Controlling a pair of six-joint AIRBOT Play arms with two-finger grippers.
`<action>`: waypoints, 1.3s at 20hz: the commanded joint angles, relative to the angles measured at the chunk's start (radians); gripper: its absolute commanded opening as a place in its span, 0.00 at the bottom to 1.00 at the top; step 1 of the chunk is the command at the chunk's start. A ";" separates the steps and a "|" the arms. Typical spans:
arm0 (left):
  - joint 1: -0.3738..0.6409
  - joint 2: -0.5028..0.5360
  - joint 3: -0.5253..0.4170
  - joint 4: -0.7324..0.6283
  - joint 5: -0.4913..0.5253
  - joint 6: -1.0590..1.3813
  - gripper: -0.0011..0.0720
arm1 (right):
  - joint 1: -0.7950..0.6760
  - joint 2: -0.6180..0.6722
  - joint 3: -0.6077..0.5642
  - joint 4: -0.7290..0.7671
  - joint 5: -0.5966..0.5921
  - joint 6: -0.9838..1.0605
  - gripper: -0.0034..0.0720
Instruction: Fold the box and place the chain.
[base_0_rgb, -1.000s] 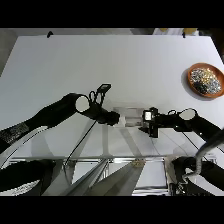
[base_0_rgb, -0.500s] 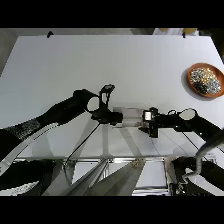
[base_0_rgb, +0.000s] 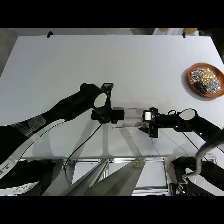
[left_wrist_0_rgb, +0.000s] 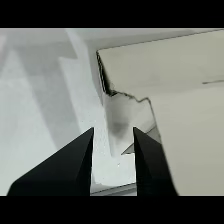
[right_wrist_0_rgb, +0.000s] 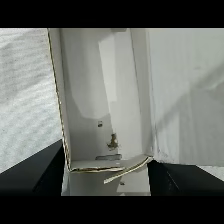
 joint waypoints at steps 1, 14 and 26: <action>-0.017 -0.060 0.070 0.022 -0.071 -0.041 0.40 | 0.000 0.000 0.000 0.000 0.000 0.000 0.44; -0.061 -0.185 0.099 0.090 -0.035 -0.195 0.39 | 0.000 0.000 0.000 0.000 0.000 0.000 0.44; -0.055 -0.174 0.100 0.089 -0.057 -0.190 0.40 | 0.000 0.000 0.000 0.000 0.000 0.000 0.44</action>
